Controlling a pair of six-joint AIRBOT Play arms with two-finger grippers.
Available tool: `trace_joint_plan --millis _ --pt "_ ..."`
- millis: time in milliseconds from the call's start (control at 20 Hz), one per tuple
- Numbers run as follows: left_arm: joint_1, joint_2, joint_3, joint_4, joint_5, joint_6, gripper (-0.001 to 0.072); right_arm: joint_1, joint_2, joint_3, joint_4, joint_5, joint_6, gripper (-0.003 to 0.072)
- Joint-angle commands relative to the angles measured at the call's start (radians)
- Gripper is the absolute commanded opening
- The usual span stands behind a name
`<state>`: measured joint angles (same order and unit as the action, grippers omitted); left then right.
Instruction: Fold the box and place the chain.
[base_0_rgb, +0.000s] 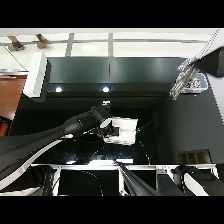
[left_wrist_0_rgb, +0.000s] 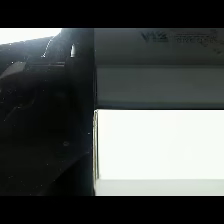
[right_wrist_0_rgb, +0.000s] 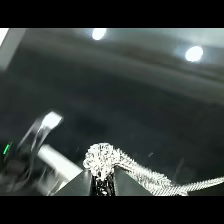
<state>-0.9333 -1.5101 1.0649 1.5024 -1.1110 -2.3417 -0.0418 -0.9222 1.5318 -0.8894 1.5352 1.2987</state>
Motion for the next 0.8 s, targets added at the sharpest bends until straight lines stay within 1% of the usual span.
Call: trace_joint_plan --millis 0,100,300,400,550,650,750 --pt "0.0 0.001 0.0 0.0 0.002 0.0 0.003 0.099 0.062 -0.046 0.01 0.088 -0.039 0.0001" --pt "0.0 0.001 0.0 0.0 0.002 0.0 0.003 0.135 0.062 -0.066 0.04 0.113 -0.035 0.0001" --pt "0.0 0.001 0.0 0.0 0.002 0.0 0.003 0.209 0.062 -0.21 0.151 0.102 -0.036 0.0002" --pt "0.0 0.001 0.0 0.0 0.002 0.0 0.003 0.249 0.062 -0.293 0.161 0.046 -0.04 0.0001" --pt "0.0 0.001 0.0 0.0 0.002 0.0 0.003 0.295 0.061 -0.385 0.193 -0.046 -0.051 0.0001" --pt "0.0 0.001 0.0 0.0 0.002 0.0 0.003 0.312 0.061 -0.422 0.219 -0.082 -0.059 0.0001" --pt "0.0 0.001 0.0 0.0 0.002 0.0 0.003 0.318 0.061 -0.437 0.23 -0.091 -0.061 0.0001"
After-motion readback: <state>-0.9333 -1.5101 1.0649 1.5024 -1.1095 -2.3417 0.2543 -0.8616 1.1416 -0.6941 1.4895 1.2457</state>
